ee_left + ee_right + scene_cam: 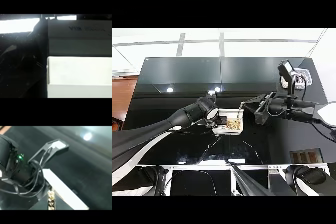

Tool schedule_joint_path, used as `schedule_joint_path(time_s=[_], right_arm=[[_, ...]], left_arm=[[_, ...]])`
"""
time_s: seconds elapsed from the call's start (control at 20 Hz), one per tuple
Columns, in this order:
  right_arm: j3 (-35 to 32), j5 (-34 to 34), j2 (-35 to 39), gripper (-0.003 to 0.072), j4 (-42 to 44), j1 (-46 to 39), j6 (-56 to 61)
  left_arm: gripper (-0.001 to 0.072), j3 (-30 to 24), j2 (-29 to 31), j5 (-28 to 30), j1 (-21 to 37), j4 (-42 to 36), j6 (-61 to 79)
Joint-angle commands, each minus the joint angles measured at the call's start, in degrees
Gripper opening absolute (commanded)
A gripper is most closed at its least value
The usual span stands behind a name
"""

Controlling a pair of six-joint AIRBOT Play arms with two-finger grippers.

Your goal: Fold the box and place the chain.

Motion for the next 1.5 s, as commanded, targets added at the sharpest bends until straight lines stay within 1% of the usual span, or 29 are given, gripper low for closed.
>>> schedule_joint_path(time_s=[0.0,0.05,0.1,0.15,0.2,0.35,0.55,0.65,0.75,0.95,1.05,1.1,1.2,1.25,1.4,1.45], right_arm=[[0.22,1.75,-4.76,0.0017,0.94,2.43,1.92],[0.22,1.51,-6.69,0.0019,0.72,2.82,1.92],[0.22,1.36,-8.04,0.0141,-0.24,2.8,2.05],[0.22,1.29,-8.46,0.0311,-1.95,2.34,2.08],[0.28,1.6,-8.39,0.0329,-3.8,1.57,2.34],[0.42,4.74,-7.06,0.0329,-6.45,-3.91,2.43],[1.16,9.99,-4.46,0.0328,-13.11,-15.19,2.43],[1.16,12.04,-4.35,0.0328,-13.42,-19.56,2.43],[1.11,12.81,-4.35,0.0328,-13.44,-21.35,2.43],[1.11,12.04,-4.35,0.0328,-13.16,-21.35,2.45],[1.09,12.98,-4.35,0.0328,-13.2,-21.35,2.43],[1.09,13.53,-4.35,0.0328,-13.2,-21.35,2.43],[1.09,13.7,-4.35,0.0328,-13.22,-21.35,2.43],[1.09,13.6,-4.35,0.0328,-13.22,-21.35,2.43],[1.09,13.38,-4.35,0.0328,-13.31,-21.35,2.43],[1.09,13.38,-4.35,0.0328,-13.49,-21.35,2.43]], left_arm=[[0.003,0.02,0.0,0.02,0.0,0.0,0.02],[0.003,0.02,0.0,0.02,0.0,0.02,0.02],[0.003,0.02,0.0,0.02,0.0,0.02,0.02],[0.003,0.02,0.0,0.02,0.0,0.02,0.02],[0.003,0.02,0.0,0.02,0.0,0.02,0.02],[0.003,0.02,0.0,0.35,0.0,0.02,0.02],[0.003,0.02,0.0,1.33,0.0,0.0,0.02],[0.003,0.0,0.0,1.49,0.02,0.2,0.02],[0.003,-0.02,0.0,1.33,0.04,0.26,0.02],[0.003,0.11,0.13,1.07,0.09,0.24,0.04],[0.003,1.31,0.35,0.39,-0.02,0.09,0.02],[0.0076,2.12,0.85,-0.22,-0.07,0.2,0.02],[0.0465,3.19,2.91,-1.38,-0.04,2.78,0.02],[0.0493,3.21,4.35,-2.8,-0.04,4.92,0.02],[0.0493,2.34,10.49,-10.32,-0.04,13.81,2.21],[0.0493,0.9,13.35,-11.17,-0.04,16.06,4.2]])
